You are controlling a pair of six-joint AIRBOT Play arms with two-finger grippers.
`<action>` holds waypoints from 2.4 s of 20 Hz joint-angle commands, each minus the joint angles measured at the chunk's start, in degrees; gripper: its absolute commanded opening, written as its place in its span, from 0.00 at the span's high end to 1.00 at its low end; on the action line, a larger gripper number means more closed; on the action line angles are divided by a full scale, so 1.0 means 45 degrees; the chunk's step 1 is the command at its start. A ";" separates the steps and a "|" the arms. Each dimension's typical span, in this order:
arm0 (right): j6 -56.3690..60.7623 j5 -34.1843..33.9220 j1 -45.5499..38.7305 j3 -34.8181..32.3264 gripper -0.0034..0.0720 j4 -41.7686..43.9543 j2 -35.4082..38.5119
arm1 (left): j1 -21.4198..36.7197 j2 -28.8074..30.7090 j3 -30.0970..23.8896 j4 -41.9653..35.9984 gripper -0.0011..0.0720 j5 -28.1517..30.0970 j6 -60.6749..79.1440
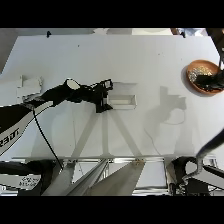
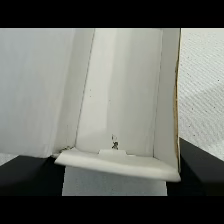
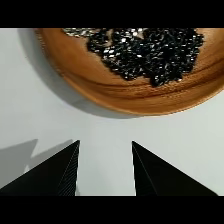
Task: Fold the box and place the chain.
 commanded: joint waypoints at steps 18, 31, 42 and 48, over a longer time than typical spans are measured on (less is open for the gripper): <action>-0.0612 -0.1161 -0.1666 0.2084 0.94 0.0253 -0.4104 | -0.0010 0.0000 0.0005 0.0005 0.66 0.0005 0.0005; -0.2973 0.5435 0.0826 0.2079 0.94 0.1399 0.1569 | -0.0010 0.0000 0.0005 0.0005 0.66 0.0010 0.0005; -0.2759 0.6499 0.8097 0.2079 0.94 0.2040 0.2074 | -0.0010 0.0000 0.0005 0.0005 0.66 0.0005 0.0005; -0.3264 0.4187 1.0613 0.2079 0.94 0.4070 0.1787 | -0.0010 0.0000 0.0005 0.0005 0.66 0.0005 0.0005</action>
